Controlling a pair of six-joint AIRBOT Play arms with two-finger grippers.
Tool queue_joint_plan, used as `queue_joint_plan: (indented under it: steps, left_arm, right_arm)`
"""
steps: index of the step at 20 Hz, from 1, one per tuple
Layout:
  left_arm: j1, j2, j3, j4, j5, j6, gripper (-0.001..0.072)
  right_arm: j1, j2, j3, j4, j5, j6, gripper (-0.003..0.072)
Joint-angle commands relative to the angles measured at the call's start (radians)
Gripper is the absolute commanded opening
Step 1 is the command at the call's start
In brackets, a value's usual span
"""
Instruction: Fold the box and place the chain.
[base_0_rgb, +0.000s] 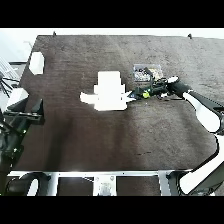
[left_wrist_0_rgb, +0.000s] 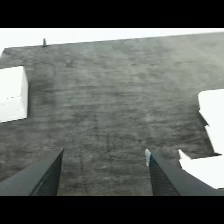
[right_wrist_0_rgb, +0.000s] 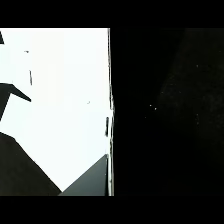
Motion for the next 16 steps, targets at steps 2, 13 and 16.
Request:
queue_joint_plan:
  steps: [2, 13, 16]
  left_arm:
    - [0.000, -0.135, 0.110, -0.018, -0.063, -0.058, 0.0588]
    - [0.000, -1.229, 0.873, 0.240, -0.689, -0.392, 0.0589]
    - [0.000, -1.426, 1.149, 0.445, -0.870, -0.652, 0.0589]
  right_arm:
    - [0.003, 0.000, 0.001, 0.019, -0.002, 0.002, 0.0007]
    - [0.003, 0.001, 0.001, 0.036, -0.004, 0.002, 0.0008]
    - [0.003, 0.001, 0.001, 0.035, -0.015, -0.001, 0.0009]
